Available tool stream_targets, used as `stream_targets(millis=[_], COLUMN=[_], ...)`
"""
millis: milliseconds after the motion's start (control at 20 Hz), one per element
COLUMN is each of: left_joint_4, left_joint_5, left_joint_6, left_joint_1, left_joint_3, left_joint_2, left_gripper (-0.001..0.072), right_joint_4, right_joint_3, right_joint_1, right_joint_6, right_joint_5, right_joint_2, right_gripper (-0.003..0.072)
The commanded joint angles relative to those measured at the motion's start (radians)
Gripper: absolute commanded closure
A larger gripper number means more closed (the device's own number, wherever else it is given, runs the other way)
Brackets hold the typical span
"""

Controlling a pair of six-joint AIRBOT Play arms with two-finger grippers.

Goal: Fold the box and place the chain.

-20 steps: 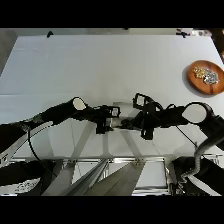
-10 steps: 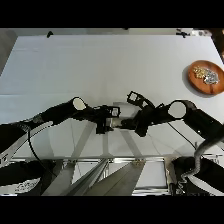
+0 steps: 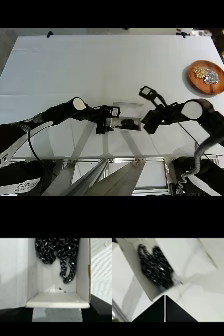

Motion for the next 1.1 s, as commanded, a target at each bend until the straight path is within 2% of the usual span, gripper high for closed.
stream_targets(millis=[0, 150, 300, 450, 550, 700, 900, 1050], left_joint_4=[0.0, 0.0, 0.0, 0.0, 0.0, 0.0, 0.0, 0.0], left_joint_5=[0.0, 0.0, 0.0, 0.0, 0.0, 0.0, 0.0, 0.0], left_joint_6=[0.0, 0.0, 0.0, 0.0, 0.0, 0.0, 0.0, 0.0], left_joint_1=[0.0, 0.0, 0.0, 0.0, 0.0, 0.0, 0.0, 0.0], left_joint_3=[0.001, 0.001, 0.001, 0.001, 0.001, 0.001, 0.001, 0.001], left_joint_2=[0.0, 0.0, 0.0, 0.0, 0.0, 0.0, 0.0, 0.0], left_gripper=[0.0362, 0.0362, 0.0362, 0.0362, 0.0362, 0.0362, 0.0362, 0.0362], right_joint_4=[-0.011, 0.074, 0.244, 0.356, 0.461, 0.557, 0.551, 0.55], right_joint_3=[0.001, 0.001, 0.002, 0.05, 0.091, 0.143, 0.151, 0.151], right_joint_1=[-0.181, -0.266, -0.255, -0.234, -0.234, -0.233, -0.174, -0.111], right_joint_6=[0.063, 0.063, 0.026, -0.064, -0.149, -0.298, -0.475, -0.539], right_joint_5=[0.089, -0.04, -0.223, -0.291, -0.311, -0.22, -0.057, -0.005], right_joint_2=[0.013, -0.073, -0.232, -0.37, -0.415, -0.417, -0.415, -0.415], right_gripper=[0.0668, 0.0668, 0.0668, 0.0668, 0.0668, 0.0668, 0.0667, 0.0667])
